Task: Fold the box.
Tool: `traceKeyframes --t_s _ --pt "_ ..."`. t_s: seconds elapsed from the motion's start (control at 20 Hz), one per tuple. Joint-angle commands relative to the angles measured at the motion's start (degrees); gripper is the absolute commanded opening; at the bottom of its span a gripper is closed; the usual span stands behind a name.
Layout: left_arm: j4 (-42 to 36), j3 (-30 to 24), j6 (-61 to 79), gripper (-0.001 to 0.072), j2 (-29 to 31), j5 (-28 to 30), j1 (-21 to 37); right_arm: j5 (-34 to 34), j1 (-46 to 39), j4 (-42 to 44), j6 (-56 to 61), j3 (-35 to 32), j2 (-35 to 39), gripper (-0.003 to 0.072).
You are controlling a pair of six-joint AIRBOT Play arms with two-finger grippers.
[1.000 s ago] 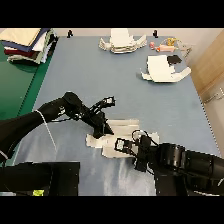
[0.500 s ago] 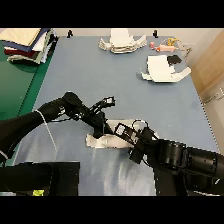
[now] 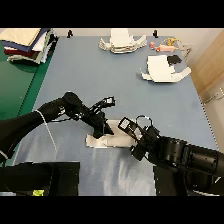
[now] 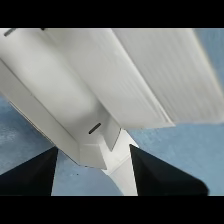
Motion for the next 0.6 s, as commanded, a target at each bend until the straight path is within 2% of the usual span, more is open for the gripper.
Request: traceKeyframes --t_s 0.0,0.1,0.25,0.35,0.4,0.55 --pt "0.0 0.04 0.02 0.0016 0.0 0.0 -0.02 1.73 -5.05 3.04 -9.27 -0.26 -0.02 0.072" --pt "0.0 0.04 0.02 0.0016 0.0 0.02 -0.02 5.92 -10.91 10.4 -22.64 -0.79 -0.02 0.072" --pt "0.0 0.04 0.02 0.0017 0.0 0.0 -0.02 10.45 -23.19 31.45 -55.6 -1.25 -0.13 0.072" --pt "0.0 0.04 0.02 0.0016 0.0 0.0 -0.02 7.82 -31.41 45.94 -74.86 -1.42 -0.76 0.072" --pt "0.0 0.04 0.02 0.0016 0.0 0.02 -0.02 5.68 -34.51 50.23 -80.94 -1.49 -1.42 0.072" --pt "0.0 0.04 0.02 0.0017 0.0 0.02 -0.02 2.19 -39.17 55.43 -90.47 -1.49 -5.22 0.072"
